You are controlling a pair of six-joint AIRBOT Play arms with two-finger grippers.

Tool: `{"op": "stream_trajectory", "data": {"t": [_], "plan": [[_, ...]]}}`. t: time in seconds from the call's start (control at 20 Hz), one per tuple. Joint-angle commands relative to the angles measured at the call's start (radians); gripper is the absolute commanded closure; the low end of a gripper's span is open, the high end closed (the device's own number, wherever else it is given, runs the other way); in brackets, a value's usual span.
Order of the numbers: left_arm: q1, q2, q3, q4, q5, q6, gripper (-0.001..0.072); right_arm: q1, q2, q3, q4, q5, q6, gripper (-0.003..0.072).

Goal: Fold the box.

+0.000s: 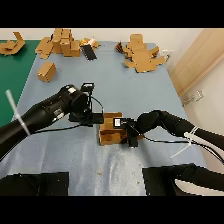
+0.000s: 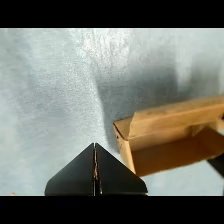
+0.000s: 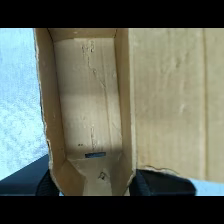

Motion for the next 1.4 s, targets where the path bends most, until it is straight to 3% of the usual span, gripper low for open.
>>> {"op": "stream_trajectory", "data": {"t": [0.0,0.15,0.35,0.5,0.7,0.8,0.95,1.25,1.3,1.35], "plan": [[0.010,0.160,-0.204,-0.092,0.164,0.309,0.0697,0.000,0.000,0.001,0.000,-0.002,0.000,0.0168],[0.070,0.222,-0.333,-0.072,0.140,0.508,0.0697,0.000,0.000,0.001,0.000,-0.001,0.000,0.0168],[0.124,0.215,-0.360,-0.028,0.315,0.553,0.0697,0.000,0.000,0.001,0.000,-0.001,0.000,0.0168],[0.150,0.196,-0.376,-0.047,0.395,0.990,0.0699,0.000,0.000,0.001,0.000,-0.001,0.000,0.0168],[0.428,0.034,-0.373,-0.534,0.370,1.557,0.0698,0.000,0.000,0.001,-0.001,0.000,0.000,0.0168],[0.510,-0.014,-0.365,-0.758,0.366,1.812,0.0697,0.000,0.000,0.001,0.000,0.000,0.000,0.0168],[0.446,0.008,-0.364,-0.834,0.321,2.032,0.0697,0.000,0.000,0.001,0.000,0.000,0.000,0.0168],[0.196,0.097,-0.364,-0.615,0.211,1.784,0.0692,0.000,0.000,0.001,0.000,0.000,0.000,0.0168],[0.159,0.090,-0.365,-0.602,0.220,1.790,0.0458,0.000,0.000,0.001,0.000,0.000,0.000,0.0168],[0.126,0.077,-0.365,-0.592,0.255,1.800,0.0158,0.000,0.000,0.001,0.000,0.000,0.000,0.0168]]}}
